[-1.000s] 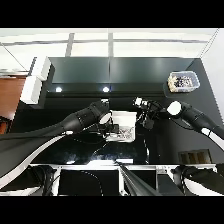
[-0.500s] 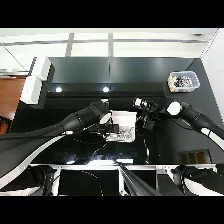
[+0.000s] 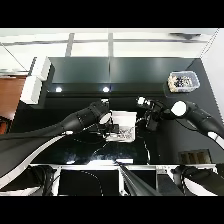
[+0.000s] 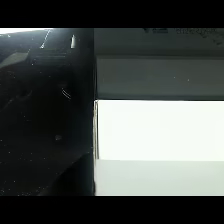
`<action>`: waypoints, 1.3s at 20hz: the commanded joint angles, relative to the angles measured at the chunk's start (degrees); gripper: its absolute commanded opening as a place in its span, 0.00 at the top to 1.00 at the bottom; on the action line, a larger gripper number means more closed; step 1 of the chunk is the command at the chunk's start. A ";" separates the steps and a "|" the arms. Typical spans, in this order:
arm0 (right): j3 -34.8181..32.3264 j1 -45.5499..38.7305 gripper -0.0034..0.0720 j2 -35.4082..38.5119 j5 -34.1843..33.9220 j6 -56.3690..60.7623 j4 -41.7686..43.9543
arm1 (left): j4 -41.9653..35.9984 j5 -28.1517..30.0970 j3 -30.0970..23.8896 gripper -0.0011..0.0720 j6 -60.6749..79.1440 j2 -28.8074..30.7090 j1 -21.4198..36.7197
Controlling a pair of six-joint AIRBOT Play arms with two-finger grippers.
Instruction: Fold the box and place the chain.
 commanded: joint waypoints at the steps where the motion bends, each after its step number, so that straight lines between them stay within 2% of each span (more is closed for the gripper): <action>1: 1.40 -1.09 0.95 6.99 6.54 9.18 -0.72 | 0.02 0.02 0.00 0.95 0.00 0.00 0.02; 6: 11.96 -2.21 0.95 14.40 27.43 22.47 -0.59 | 0.00 0.00 0.00 0.95 0.00 0.00 0.02; 10: 20.37 -2.21 0.95 15.19 35.82 29.94 -0.37 | 0.00 -0.07 0.00 0.95 0.00 0.00 0.02; 13: 23.26 -2.21 0.95 15.19 37.57 31.28 2.49 | 0.02 -0.04 0.00 0.95 0.00 0.00 0.02; 18: 24.35 -2.21 0.95 15.21 38.45 31.34 8.61 | 0.02 -0.04 0.00 0.95 0.00 0.00 0.02; 26: 27.45 -2.14 0.95 15.15 38.34 31.85 21.77 | 0.02 -0.04 0.00 0.95 0.00 0.00 0.02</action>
